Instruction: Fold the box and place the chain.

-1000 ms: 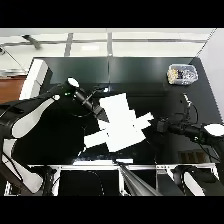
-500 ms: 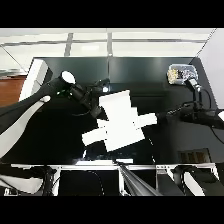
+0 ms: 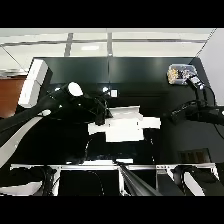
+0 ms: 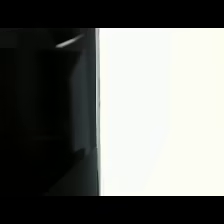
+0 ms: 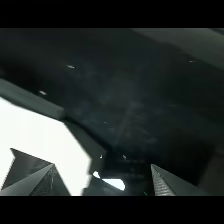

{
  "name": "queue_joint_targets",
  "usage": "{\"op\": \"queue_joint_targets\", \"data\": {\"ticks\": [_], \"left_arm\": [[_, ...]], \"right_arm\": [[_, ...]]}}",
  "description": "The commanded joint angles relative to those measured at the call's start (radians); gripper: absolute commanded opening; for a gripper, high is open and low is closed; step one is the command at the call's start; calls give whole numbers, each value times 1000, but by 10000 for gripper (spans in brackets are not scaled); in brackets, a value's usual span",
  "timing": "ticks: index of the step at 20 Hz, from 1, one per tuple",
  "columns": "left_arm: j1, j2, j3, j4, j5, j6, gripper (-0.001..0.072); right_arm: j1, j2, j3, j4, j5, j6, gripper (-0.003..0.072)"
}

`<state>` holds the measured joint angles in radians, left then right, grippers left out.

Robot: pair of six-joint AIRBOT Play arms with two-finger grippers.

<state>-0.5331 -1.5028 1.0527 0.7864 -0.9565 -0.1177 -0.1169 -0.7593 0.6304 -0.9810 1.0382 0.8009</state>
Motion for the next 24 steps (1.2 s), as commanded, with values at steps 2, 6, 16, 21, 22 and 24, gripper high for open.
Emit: {"op": "queue_joint_targets", "data": {"ticks": [2,6,16,21,22,24], "left_arm": [[-35,-23,-5,47,91,26,26],[-35,-58,-5,47,33,-10,27],[-34,-61,-5,47,6,-10,27],[-34,-61,-5,47,7,-10,27],[-34,-61,-5,47,7,-10,27],[-34,-61,-5,47,7,-10,27]], "right_arm": [[1,0,-97,277,-5,-312,719],[5,0,-172,327,-12,-504,719],[323,-84,-212,87,-153,-719,719],[440,-149,-212,79,-161,-747,719],[453,-157,-212,65,-161,-749,719],[470,-171,-212,64,-161,-749,719]]}}
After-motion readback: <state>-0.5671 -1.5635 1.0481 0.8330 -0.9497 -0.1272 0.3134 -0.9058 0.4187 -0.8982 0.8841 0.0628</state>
